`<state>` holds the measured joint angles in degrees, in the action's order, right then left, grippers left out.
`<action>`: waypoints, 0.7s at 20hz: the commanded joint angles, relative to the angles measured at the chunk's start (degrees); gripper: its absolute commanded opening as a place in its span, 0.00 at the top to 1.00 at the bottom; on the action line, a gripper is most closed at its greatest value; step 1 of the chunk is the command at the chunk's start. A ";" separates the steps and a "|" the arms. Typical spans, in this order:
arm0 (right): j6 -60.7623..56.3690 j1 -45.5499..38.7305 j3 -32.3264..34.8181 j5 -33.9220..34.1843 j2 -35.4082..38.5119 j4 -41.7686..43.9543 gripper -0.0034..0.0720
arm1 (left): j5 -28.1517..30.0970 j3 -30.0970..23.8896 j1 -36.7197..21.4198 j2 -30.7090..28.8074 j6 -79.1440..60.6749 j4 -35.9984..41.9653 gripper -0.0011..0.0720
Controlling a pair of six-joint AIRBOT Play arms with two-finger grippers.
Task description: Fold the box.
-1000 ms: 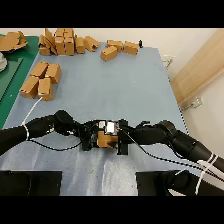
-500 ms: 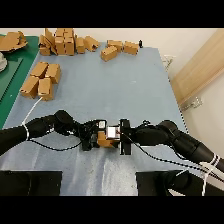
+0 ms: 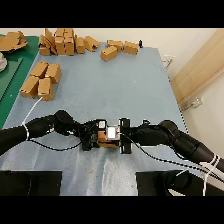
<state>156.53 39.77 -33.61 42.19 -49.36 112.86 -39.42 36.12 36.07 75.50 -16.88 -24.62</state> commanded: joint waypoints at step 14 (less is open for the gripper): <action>-0.72 3.21 0.70 1.22 -1.27 -2.08 0.51 | 0.02 0.07 0.00 0.00 -0.04 -0.02 0.41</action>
